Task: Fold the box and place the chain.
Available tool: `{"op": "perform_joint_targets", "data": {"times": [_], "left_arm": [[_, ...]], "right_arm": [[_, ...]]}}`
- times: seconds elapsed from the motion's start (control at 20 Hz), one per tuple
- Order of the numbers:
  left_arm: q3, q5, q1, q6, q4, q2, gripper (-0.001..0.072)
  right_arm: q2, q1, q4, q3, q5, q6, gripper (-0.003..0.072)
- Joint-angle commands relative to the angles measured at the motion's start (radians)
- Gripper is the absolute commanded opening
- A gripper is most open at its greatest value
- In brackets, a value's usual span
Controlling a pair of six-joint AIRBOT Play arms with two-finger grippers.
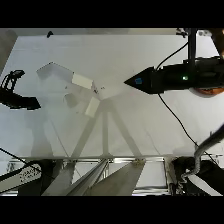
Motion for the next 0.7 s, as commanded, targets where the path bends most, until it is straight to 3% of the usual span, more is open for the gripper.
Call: {"op": "perform_joint_targets", "data": {"times": [0.0,0.15,0.3,0.45,0.65], "left_arm": [[0.000,0.000,0.001,0.000,0.000,0.001,0.0700],[0.000,0.000,0.001,0.000,0.000,0.001,0.0700],[0.000,0.000,0.001,0.000,0.000,0.001,0.0700],[0.000,0.000,0.001,0.000,0.000,0.001,0.0700],[0.000,0.000,0.001,0.000,0.000,0.001,0.0700]], "right_arm": [[0.007,0.045,-0.011,-0.077,0.006,-0.006,0.0011],[0.007,0.124,-0.037,-0.238,-0.149,-0.001,0.0010],[0.007,0.147,-0.237,-0.320,-0.276,0.138,0.0010],[0.007,0.147,-0.537,-0.320,-0.275,0.319,0.0010],[0.007,0.147,-0.813,-0.320,-0.239,0.449,0.0010]]}}
